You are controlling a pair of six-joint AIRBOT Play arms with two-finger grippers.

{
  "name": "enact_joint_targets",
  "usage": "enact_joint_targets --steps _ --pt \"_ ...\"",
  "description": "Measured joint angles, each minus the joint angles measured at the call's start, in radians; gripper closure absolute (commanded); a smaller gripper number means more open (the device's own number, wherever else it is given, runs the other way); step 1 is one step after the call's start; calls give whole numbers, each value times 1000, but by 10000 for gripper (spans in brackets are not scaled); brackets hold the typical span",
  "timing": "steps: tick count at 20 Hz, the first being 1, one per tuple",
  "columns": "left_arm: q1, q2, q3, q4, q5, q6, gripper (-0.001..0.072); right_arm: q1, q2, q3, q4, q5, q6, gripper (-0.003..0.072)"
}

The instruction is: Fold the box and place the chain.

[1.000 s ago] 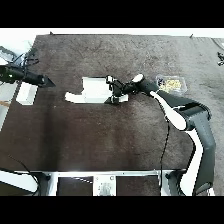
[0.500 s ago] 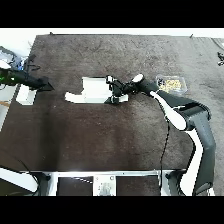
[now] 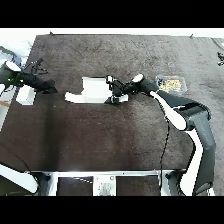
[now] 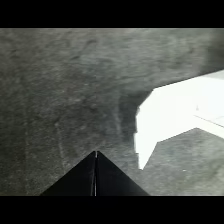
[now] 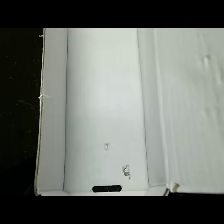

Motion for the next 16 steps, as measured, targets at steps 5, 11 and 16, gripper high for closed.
enact_joint_targets --steps 5,11,16 --pt "-56 -10 3 76 14 -41 698 0 0 0 0 0 0 216" --pt "-118 -23 13 115 -2 -102 698 0 0 0 0 0 0 216" --pt "-166 -34 19 125 -25 -150 698 0 0 0 0 0 0 216"
